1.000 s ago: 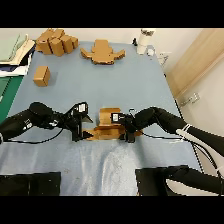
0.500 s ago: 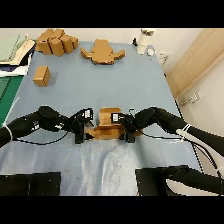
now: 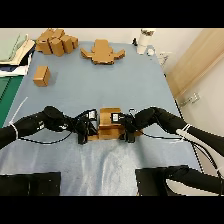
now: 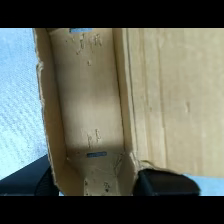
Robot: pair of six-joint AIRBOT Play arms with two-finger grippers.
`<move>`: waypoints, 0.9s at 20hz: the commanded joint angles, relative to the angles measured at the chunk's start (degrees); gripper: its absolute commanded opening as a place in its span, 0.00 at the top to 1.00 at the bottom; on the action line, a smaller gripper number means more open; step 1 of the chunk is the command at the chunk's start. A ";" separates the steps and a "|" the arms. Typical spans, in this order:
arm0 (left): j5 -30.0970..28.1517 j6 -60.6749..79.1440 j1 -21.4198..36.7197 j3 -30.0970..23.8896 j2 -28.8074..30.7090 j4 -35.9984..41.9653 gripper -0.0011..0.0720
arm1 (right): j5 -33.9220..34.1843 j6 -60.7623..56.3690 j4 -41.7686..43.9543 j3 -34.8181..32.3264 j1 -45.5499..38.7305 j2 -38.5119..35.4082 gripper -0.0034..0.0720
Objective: Fold the box.
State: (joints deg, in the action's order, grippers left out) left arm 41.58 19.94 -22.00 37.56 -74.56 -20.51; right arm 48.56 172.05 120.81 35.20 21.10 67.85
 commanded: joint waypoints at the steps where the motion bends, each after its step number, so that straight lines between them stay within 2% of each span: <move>1: -0.72 0.28 -0.92 0.11 -0.11 1.27 0.86 | -0.04 -0.02 0.02 -0.04 -0.04 0.04 0.29; 5: -1.66 3.26 -1.64 0.17 -0.90 5.09 0.86 | -0.02 -0.02 0.02 -0.04 -0.04 0.04 0.29; 12: -2.16 7.91 -3.04 0.15 -2.51 7.39 0.84 | -0.02 -0.02 0.02 -0.04 -0.04 0.04 0.29; 14: -2.16 8.13 -3.04 0.15 -2.58 8.13 0.44 | -0.02 -0.02 0.02 -0.04 -0.04 0.04 0.29; 15: -2.16 8.13 -3.02 0.15 -2.58 8.13 0.38 | -0.02 -0.02 0.02 -0.04 -0.04 0.04 0.29; 16: -2.16 8.13 -3.02 0.15 -2.58 8.13 0.38 | -0.02 -0.02 0.02 -0.04 -0.04 0.04 0.29; 18: -2.14 8.13 -3.02 0.15 -2.58 8.13 0.24 | -0.02 -0.02 0.02 -0.04 -0.04 0.04 0.29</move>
State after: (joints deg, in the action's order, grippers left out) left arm 39.29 27.42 -24.97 37.69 -77.08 -12.97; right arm 48.58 172.07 120.75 35.20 21.10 67.85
